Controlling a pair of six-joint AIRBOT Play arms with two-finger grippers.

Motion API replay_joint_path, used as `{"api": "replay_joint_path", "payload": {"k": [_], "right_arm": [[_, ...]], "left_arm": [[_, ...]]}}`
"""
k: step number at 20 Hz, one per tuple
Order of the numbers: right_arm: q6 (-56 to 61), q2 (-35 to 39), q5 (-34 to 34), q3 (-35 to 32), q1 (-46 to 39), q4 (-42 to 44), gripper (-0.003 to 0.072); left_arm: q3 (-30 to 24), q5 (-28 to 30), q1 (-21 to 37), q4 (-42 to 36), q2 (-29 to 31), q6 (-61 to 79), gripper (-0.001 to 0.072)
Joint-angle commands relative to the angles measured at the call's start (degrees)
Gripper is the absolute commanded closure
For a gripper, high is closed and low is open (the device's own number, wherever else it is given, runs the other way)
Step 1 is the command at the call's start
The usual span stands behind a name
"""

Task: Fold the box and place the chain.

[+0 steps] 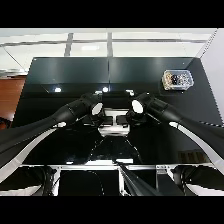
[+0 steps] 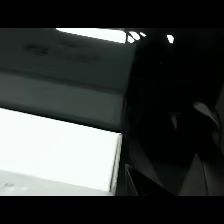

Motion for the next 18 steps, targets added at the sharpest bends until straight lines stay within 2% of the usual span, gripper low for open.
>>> {"api": "replay_joint_path", "payload": {"k": [1, 3, 4, 5, 6, 11, 12, 13, 14, 16, 18], "right_arm": [[4.0, -1.2, 2.4, 0.59, 0.83, -2.1, 0.0386], [4.0, -1.66, 2.8, 0.59, 0.83, -1.6, 0.0387], [3.98, -1.9, 2.75, 0.59, 0.83, -0.85, 0.0519], [3.98, -2.1, 2.51, 0.59, 0.83, -0.35, 0.0618], [4.02, -2.16, 2.19, 0.59, 0.83, -0.15, 0.0676], [4.61, -2.16, 1.79, 0.61, 0.83, -0.17, 0.0673], [4.63, -2.16, 1.33, 0.61, 0.83, -0.11, 0.0575], [4.63, -2.16, 1.03, 0.61, 0.83, -0.09, 0.0533], [4.63, -2.16, 0.92, 0.61, 0.83, 0.0, 0.0534], [4.63, -2.16, 1.03, 0.59, 0.83, -0.15, 0.0676], [4.61, -2.16, 1.01, 0.61, 0.83, -0.33, 0.0679]], "left_arm": [[0.07, 0.2, 0.0, 0.2, -0.02, 0.0, 0.0685], [0.07, 0.22, 0.0, 0.17, -0.02, 0.0, 0.0685], [0.07, 0.22, 0.0, 0.17, -0.02, 0.0, 0.0685], [0.07, 0.2, 0.0, 0.17, -0.02, 0.0, 0.0685], [0.07, 0.2, 0.0, 0.17, -0.02, 0.0, 0.0685], [0.07, 0.2, 0.0, 0.17, -0.02, 0.0, 0.0684], [0.07, 0.2, 0.0, 0.17, -0.02, 0.0, 0.0685], [0.07, 0.2, 0.0, 0.17, -0.02, 0.0, 0.0685], [0.07, 0.17, 0.0, 0.17, -0.02, 0.0, 0.0685], [0.07, 0.2, 0.0, 0.17, -0.02, 0.0, 0.0685], [0.07, 0.2, 0.0, 0.2, -0.02, 0.0, 0.0684]]}}
